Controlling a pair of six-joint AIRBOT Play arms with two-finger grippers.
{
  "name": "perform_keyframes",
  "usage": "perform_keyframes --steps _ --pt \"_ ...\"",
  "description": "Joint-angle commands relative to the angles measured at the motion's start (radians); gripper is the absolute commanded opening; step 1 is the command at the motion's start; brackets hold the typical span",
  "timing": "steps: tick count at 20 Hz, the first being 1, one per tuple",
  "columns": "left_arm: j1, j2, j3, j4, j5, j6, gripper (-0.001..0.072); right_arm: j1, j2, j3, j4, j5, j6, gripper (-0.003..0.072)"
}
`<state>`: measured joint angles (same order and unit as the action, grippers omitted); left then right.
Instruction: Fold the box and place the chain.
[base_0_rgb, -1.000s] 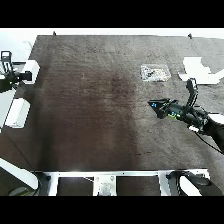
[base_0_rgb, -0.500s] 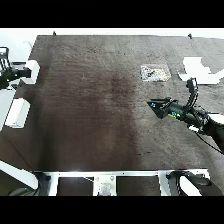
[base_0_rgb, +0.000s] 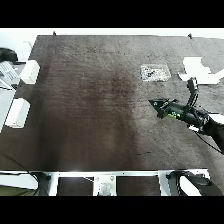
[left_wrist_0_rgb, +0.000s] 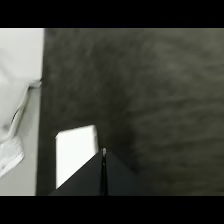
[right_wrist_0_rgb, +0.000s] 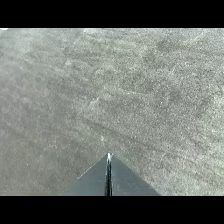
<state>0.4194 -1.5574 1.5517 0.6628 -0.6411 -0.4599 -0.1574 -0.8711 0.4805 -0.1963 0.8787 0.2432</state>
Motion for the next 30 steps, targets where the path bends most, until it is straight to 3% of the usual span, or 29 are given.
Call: perform_keyframes --steps 1,4,6,9,15,19,22,25,30 --pt "-0.023 0.149 -0.003 -0.167 -0.151 0.065 0.0013 0.0 0.049 0.0 0.033 -0.045 0.0 0.0012" --pt "-0.121 0.311 -0.036 -0.166 -0.116 0.072 0.0013 0.0 0.229 0.0 0.043 -0.207 0.0 0.0012" --pt "-0.212 0.429 -0.106 -0.166 -0.035 0.077 0.0013 0.0 0.377 -0.005 0.035 -0.352 0.001 0.0012" --pt "-0.371 0.6 -0.284 -0.164 0.104 0.168 0.0013 0.0 0.567 -0.049 0.013 -0.496 0.011 0.0012" --pt "-0.746 0.881 -0.706 -0.149 0.458 0.21 0.0013 0.0 0.743 -0.156 -0.063 -0.516 0.011 0.001" --pt "-0.942 0.919 -0.877 -0.148 0.622 0.204 0.0013 0.0 0.748 -0.164 -0.119 -0.501 0.012 0.001" --pt "-1.031 0.919 -0.992 -0.154 0.795 0.08 0.0013 0.014 0.748 -0.224 -0.12 -0.449 0.069 0.001" --pt "-1.036 0.919 -1.107 -0.17 0.851 0.005 0.0014 0.059 0.748 -0.318 -0.154 -0.452 0.071 0.001" --pt "-1.036 0.919 -1.239 -0.173 0.888 0.004 0.0019 0.071 0.748 -0.366 -0.164 -0.498 0.071 0.0012"
